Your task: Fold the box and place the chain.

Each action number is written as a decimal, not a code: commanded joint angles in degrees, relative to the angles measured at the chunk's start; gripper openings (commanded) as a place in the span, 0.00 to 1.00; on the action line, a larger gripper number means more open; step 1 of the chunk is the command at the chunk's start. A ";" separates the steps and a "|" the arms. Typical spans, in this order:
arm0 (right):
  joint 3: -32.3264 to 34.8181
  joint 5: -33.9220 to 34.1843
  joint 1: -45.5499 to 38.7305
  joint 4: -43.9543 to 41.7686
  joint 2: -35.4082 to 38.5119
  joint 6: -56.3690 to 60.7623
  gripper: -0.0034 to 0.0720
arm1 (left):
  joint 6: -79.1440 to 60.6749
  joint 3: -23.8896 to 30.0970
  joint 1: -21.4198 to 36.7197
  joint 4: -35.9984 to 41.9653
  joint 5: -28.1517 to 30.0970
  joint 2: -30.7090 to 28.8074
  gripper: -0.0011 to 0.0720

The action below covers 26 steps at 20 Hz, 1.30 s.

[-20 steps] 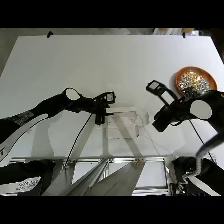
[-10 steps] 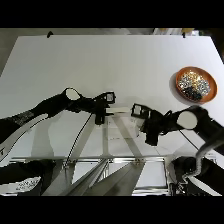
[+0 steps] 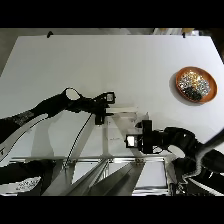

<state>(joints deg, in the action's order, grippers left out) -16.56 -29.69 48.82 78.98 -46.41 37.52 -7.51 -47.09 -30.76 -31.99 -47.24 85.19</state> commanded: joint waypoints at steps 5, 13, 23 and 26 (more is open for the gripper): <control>0.68 9.33 0.61 3.52 -4.44 2.14 0.97 | 0.00 0.04 -0.04 0.02 -0.11 0.02 0.03; -6.03 4.79 -8.13 3.04 -4.44 2.49 0.96 | 0.00 0.04 -0.04 0.04 -0.11 0.02 0.03; -8.37 -0.83 -19.91 -23.15 -7.63 -25.05 0.96 | 0.00 0.04 -0.04 0.02 -0.13 0.02 0.03; -8.39 -5.09 -24.98 -30.82 -10.60 -34.91 0.96 | 0.00 0.04 -0.04 0.02 -0.13 0.02 0.03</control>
